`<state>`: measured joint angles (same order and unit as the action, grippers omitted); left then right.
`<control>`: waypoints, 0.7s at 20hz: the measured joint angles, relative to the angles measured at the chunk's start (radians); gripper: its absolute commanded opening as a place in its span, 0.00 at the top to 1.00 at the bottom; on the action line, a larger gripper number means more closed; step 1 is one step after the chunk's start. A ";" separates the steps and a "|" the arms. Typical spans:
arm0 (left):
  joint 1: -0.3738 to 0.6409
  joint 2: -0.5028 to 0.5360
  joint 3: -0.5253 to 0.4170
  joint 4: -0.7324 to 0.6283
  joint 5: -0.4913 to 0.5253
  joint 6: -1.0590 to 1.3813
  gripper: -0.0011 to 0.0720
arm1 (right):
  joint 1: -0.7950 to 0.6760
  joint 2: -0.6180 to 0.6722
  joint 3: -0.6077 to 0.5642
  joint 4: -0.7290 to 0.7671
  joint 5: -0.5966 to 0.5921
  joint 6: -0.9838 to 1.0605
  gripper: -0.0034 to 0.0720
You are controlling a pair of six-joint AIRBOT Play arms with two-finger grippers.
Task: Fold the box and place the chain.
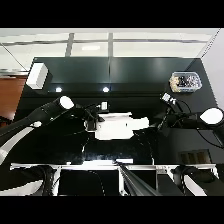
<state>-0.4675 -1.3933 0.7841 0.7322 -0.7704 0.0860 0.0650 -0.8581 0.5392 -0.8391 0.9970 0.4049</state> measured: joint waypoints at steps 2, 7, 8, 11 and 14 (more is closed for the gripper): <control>0.000 0.000 0.000 0.000 0.000 0.000 0.95 | 0.033 0.000 -0.008 0.054 -0.007 -0.036 0.10; 0.000 -0.014 0.000 0.000 0.001 0.000 0.95 | 0.170 0.000 -0.061 0.109 -0.123 -0.092 0.10; 0.000 -0.018 0.000 0.000 0.002 0.000 0.95 | 0.192 -0.002 -0.068 0.108 -0.154 -0.096 0.10; 0.000 -0.024 0.000 -0.002 0.001 0.000 0.95 | 0.231 -0.009 -0.081 0.078 -0.211 -0.117 0.10; 0.000 -0.026 0.000 -0.003 0.001 0.000 0.95 | 0.245 -0.026 -0.086 0.055 -0.231 -0.151 0.10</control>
